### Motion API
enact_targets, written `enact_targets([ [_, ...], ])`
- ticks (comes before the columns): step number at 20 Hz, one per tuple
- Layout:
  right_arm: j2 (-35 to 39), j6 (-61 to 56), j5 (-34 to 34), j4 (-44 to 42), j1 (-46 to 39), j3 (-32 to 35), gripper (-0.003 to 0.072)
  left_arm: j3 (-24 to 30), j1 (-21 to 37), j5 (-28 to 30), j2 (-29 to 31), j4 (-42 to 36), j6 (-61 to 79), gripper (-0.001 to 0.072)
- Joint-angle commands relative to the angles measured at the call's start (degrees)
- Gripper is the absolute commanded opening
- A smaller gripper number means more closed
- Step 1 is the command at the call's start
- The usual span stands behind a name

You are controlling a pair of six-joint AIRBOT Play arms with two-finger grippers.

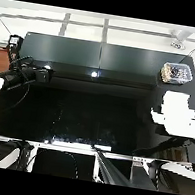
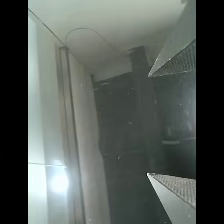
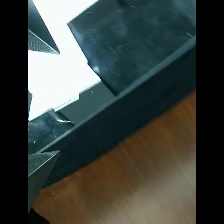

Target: Fold the box and place the chain.

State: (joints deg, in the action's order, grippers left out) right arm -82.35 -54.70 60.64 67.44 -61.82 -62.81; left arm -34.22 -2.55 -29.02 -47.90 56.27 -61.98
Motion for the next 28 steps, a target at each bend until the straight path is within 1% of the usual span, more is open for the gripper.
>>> enact_targets([
  [1,-3.65,9.16,3.21,-1.36,0.2,-0.98,0.072,0.0,-0.02,-0.04,-1.2,0.0,-0.02,0.0709],
  [3,-4.02,9.42,2.19,-1.16,1.01,-0.98,0.072,0.0,-0.02,-0.2,-1.66,-0.02,-1.6,0.0709],
  [8,-3.98,10.27,2.38,-1.2,2.84,-1.01,0.0716,-0.02,-0.02,-1.4,-1.7,-0.02,-1.9,0.0709],
  [9,-3.98,10.54,2.49,-1.2,3.17,-1.01,0.0543,-0.02,-0.02,-1.6,-1.7,0.0,-1.9,0.0709],
  [10,-3.96,10.75,2.54,-1.11,3.5,-1.01,0.0427,-0.02,-0.02,-1.6,-1.7,0.0,-1.9,0.0709],
  [12,-3.74,12.24,3.91,-1.2,4.09,-1.01,0.0064,-0.02,-0.02,-1.57,-1.7,0.0,-1.9,0.0709],
  [13,-3.58,12.59,5.4,-1.2,4.5,-1.01,0.0015,-0.02,-0.02,-1.55,-1.7,0.0,-1.9,0.0709],
  [16,-3.45,12.57,10.1,-3.43,6.62,-0.96,0.0015,-0.02,-0.02,-1.7,-1.7,-0.02,-1.9,0.0709],
  [19,-2.84,12.57,14.45,-12.09,9.77,0.09,0.0015,-0.02,-0.02,-1.7,-1.7,0.0,-1.9,0.0709],
  [21,-0.74,12.61,15.41,-18.53,12.26,2.73,0.0015,-0.02,-0.02,-1.75,-1.7,-0.02,-1.9,0.0709],
  [24,4.76,16.17,14.8,-29.05,16.52,10.05,0.0015,0.0,-0.02,-2.01,-1.7,-0.02,-1.9,0.0709],
  [26,10.01,20.96,12.98,-39.85,20.22,17.99,0.0015,0.0,-0.09,-2.82,-1.73,-0.02,-1.9,0.0709],
  [28,14.99,27.15,10.38,-50.45,25.07,27.34,0.0015,0.0,-0.55,-3.37,-1.75,0.0,-1.73,0.0704],
])
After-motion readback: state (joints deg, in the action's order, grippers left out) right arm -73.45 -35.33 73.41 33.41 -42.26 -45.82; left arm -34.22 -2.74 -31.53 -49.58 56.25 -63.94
